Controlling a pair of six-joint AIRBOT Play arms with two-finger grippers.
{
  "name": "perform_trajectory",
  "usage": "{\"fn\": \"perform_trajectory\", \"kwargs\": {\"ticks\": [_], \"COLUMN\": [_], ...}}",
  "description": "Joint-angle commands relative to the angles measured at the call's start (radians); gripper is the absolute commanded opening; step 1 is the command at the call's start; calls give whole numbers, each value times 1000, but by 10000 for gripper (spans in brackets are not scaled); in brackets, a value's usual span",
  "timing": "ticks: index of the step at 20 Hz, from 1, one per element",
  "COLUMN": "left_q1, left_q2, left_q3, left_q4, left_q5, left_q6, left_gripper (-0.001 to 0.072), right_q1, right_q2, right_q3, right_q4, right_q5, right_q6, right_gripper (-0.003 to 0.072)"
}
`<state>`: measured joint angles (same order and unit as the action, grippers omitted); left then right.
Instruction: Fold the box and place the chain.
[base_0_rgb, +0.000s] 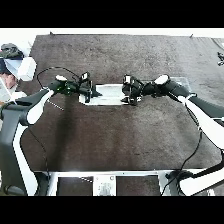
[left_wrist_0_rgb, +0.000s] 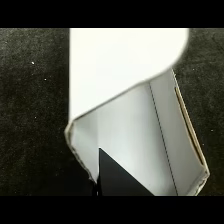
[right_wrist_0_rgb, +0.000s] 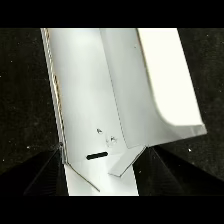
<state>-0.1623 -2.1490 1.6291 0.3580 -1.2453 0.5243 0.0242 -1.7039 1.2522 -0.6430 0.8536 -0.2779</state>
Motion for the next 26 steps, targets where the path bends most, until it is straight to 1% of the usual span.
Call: {"fn": "perform_trajectory", "kwargs": {"ticks": [1,6,9,13,17,26], "left_q1": [0,0,0,0,0,0], "left_q2": [-1,-1,-1,-1,-1,0], "left_q3": [0,0,0,0,0,0], "left_q4": [0,0,0,0,0,0], "left_q5": [0,0,0,0,0,0], "left_q6": [0,0,0,0,0,0], "left_gripper": [12,12,12,12,12,12], "right_q1": [-1,-5,-12,-40,-40,-40], "right_q2": [-55,-123,-158,-210,-226,-249], "right_q3": [65,143,173,227,227,229], "right_q4": [-20,-19,-18,3,-8,58], "right_q5": [84,179,195,281,292,291], "right_q6": [14,21,22,55,42,-18], "right_gripper": [597,597,597,590,590,591]}}
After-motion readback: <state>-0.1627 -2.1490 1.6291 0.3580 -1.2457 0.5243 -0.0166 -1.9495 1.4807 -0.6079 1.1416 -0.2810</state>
